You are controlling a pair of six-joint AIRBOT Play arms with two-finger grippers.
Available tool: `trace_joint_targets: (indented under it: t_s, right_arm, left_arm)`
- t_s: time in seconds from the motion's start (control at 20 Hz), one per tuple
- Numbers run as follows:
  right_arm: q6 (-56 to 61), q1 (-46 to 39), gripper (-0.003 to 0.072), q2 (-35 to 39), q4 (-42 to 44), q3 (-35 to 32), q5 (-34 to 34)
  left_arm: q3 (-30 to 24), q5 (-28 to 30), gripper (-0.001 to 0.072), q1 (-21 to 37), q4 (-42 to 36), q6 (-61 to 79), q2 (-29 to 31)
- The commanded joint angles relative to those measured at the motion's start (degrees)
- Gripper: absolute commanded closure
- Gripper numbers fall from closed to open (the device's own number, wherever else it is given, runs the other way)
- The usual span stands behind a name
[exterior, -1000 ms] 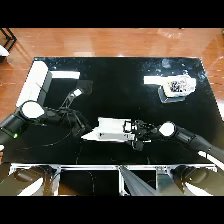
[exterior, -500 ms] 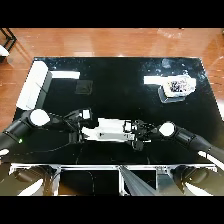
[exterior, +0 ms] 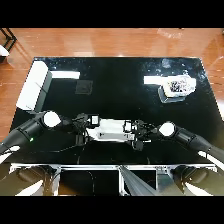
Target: Fold the box and place the chain.
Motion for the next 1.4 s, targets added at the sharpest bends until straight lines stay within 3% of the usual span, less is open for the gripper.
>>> trace_joint_targets:
  t_s: [0.0, 0.25, 0.35, 0.45, 0.55, 0.9, 1.0, 1.15, 1.2, 1.35]
  right_arm:
    - [0.02, 0.04, 0.0158, -0.02, 0.0, -0.02, 0.02]
    - [0.02, 0.04, 0.0157, -0.02, 0.02, -0.02, 0.02]
    - [0.02, 0.04, 0.0158, -0.02, 0.02, -0.02, 0.02]
    - [0.02, 0.04, 0.0157, -0.02, 0.02, -0.02, 0.02]
    - [0.02, 0.04, 0.0158, -0.02, 0.02, -0.02, 0.02]
    - [0.0, 0.04, 0.0158, -0.02, 0.0, -0.02, 0.04]
    - [0.0, 0.04, 0.0158, -0.02, 0.0, -0.02, 0.04]
    - [0.0, 0.04, 0.0158, -0.02, 0.0, -0.02, 0.04]
    - [0.0, 0.04, 0.0158, -0.02, 0.0, -0.02, 0.04]
    - [0.0, 0.04, 0.0157, -0.02, 0.0, -0.02, 0.04]
  left_arm:
    - [-0.02, 0.44, 0.0085, -0.48, -2.14, 0.22, -0.79]
    - [-0.02, 0.44, 0.0089, -1.53, -2.08, 0.39, -2.21]
    - [-0.02, 0.46, 0.0168, -1.46, -1.79, 0.46, -2.49]
    - [-0.02, 0.72, 0.0173, -1.46, -1.2, 0.46, -2.49]
    - [-0.02, 0.7, 0.0273, -1.49, -1.22, 0.48, -2.49]
    - [-0.02, 1.49, 0.0275, -1.9, -2.08, 0.48, -2.49]
    - [-0.02, 1.46, 0.0393, -1.97, -2.12, 0.46, -2.51]
    - [-0.02, 1.49, 0.0416, -2.56, -2.36, 0.46, -2.51]
    - [-0.02, 1.55, 0.0471, -3.1, -2.34, 0.48, -2.51]
    - [-0.02, 4.24, 0.0473, -4.85, -2.29, 0.46, -2.51]
